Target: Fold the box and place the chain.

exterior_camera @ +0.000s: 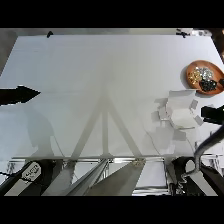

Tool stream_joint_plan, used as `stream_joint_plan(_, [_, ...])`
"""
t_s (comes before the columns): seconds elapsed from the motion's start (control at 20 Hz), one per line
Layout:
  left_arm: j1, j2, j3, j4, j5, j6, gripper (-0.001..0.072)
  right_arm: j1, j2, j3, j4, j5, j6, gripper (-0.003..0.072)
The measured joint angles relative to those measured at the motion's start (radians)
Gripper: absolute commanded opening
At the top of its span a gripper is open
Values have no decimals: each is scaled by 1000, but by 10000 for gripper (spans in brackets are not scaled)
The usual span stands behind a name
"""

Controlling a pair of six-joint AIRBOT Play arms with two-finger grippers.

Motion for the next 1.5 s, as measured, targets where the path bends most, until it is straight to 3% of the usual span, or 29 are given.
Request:
stream_joint_plan(0.2, [0, 0, 0, 0, 0, 0, 691, 0, -5, 18, -46, -2, 3, 7])
stream_joint_plan(0.25, [0, 0, 0, 0, 0, 0, 691, 0, -7, 27, -68, -10, 3, 39])
stream_joint_plan(0.35, [0, 0, 0, 0, 0, 0, 691, 0, -29, 60, -116, -21, -8, 394])
stream_joint_plan(0.4, [0, 0, 0, 0, 0, 0, 691, 0, -51, 81, -140, -26, -21, 460])
stream_joint_plan(0.5, [0, 0, 0, 0, 0, 0, 691, 0, -117, 132, -180, -30, -43, 510])
stream_joint_plan(0.9, [0, 0, 0, 0, 0, 0, 691, -62, -423, 334, -255, -37, -133, 505])
stream_joint_plan(1.25, [0, 0, 0, 0, 0, 0, 691, -164, -493, 370, -136, -182, -302, 492])
stream_joint_plan(1.5, [0, 0, 0, 0, 0, 0, 691, -183, -578, 373, -83, -211, -369, 481])
